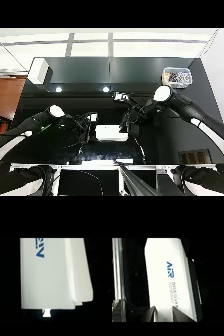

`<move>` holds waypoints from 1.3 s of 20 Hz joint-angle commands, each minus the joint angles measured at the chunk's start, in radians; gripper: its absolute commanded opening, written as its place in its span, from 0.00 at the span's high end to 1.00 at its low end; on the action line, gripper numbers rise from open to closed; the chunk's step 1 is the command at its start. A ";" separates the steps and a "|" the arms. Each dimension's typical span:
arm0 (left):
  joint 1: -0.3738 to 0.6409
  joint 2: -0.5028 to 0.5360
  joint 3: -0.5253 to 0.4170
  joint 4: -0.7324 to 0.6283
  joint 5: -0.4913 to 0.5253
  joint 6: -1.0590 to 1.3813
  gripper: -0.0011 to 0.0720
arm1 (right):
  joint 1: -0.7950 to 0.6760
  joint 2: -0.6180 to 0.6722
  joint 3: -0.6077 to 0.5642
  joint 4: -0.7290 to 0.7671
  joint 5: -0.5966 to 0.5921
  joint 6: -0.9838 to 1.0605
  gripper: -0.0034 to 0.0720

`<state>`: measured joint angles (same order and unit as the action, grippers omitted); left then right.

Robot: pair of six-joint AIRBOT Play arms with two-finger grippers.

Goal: Fold the box and place the chain.

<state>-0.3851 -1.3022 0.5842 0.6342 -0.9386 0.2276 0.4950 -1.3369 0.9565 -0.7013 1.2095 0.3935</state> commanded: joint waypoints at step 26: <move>0.000 -0.001 0.000 0.000 -0.001 0.000 0.44 | 0.125 0.079 0.001 -0.238 -0.133 0.108 0.63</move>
<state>-0.3851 -1.3022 0.5842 0.6342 -0.9394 0.2283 0.6155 -1.2583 0.9565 -0.9321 1.0569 0.4961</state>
